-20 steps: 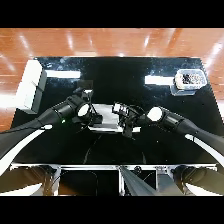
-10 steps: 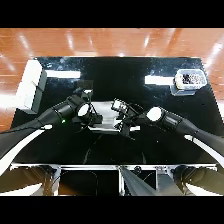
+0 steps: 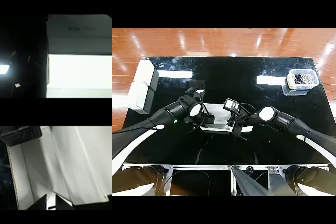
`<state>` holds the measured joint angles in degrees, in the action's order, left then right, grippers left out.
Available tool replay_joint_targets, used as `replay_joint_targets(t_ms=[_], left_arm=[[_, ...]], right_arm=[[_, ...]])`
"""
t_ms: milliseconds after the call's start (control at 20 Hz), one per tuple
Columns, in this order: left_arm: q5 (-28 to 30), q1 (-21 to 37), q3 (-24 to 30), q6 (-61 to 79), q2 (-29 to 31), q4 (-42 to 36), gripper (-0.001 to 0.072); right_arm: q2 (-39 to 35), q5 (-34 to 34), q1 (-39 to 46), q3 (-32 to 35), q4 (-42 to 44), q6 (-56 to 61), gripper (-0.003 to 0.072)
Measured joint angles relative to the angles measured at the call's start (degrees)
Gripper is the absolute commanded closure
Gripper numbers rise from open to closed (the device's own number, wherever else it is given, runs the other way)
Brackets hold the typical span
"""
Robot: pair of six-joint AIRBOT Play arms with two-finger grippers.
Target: Fold the box and place the chain.
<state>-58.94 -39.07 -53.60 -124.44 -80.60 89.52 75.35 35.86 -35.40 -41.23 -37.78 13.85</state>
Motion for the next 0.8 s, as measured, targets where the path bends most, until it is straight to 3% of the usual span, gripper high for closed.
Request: replay_joint_targets(t_ms=[150, 350, 600, 800], left_arm=[[0.0, 0.0, 0.0, 0.0, 0.0, 0.0, 0.0688], [0.3, 0.0, 0.0, 0.0, 0.0, 0.0, 0.0687], [0.9, 0.0, 0.0, 0.0, 0.0, 0.0, 0.0687], [1.3, 0.0, 0.0, 0.0, 0.0, -0.1, 0.0688]], right_arm=[[-1.6, 3.0, 2.7, 0.0, -2.1, 4.5, 0.0656], [-7.2, 13.1, 10.5, 0.0, -5.5, 11.6, 0.0657], [-12.7, 24.3, 26.1, 1.2, -19.7, 42.0, 0.0656], [-13.3, 24.9, 33.4, 7.3, -24.3, 59.9, 0.0656]])
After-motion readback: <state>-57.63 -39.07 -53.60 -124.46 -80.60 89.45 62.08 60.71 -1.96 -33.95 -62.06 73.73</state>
